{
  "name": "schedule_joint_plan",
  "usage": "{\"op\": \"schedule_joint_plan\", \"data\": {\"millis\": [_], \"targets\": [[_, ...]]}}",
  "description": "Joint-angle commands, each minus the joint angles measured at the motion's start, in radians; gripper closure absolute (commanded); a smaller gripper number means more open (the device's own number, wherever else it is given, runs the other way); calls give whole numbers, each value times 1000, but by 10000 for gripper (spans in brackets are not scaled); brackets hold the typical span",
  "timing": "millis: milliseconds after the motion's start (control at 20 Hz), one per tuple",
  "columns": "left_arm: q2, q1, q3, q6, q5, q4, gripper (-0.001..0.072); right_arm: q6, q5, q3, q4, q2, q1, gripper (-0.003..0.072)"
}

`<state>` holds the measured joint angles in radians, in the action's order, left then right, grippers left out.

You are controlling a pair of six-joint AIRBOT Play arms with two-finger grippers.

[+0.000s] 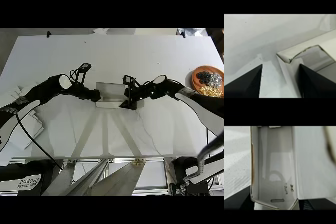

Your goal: Fold the box and place the chain.

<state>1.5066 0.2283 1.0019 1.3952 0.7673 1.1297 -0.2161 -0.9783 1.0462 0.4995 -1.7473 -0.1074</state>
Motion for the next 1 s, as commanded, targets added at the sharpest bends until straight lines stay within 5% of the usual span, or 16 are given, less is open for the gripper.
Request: {"op": "schedule_joint_plan", "data": {"millis": [0, 200, 550, 650, 950], "targets": [[0, 30, 27, 135, 31, 126, 222, -2, -2, 0, 1, 1, 1, 319], [10, 70, 97, 206, 67, 180, 222, -2, -2, 0, 0, 1, 1, 319], [155, 129, 277, 381, 313, 270, 248, -2, -2, 0, 0, 1, 1, 319], [172, 151, 289, 475, 314, 328, 307, -2, -2, 0, 0, 1, 1, 319], [194, 182, 290, 623, 363, 349, 315, -2, -2, 0, 0, 1, 1, 319]]}}
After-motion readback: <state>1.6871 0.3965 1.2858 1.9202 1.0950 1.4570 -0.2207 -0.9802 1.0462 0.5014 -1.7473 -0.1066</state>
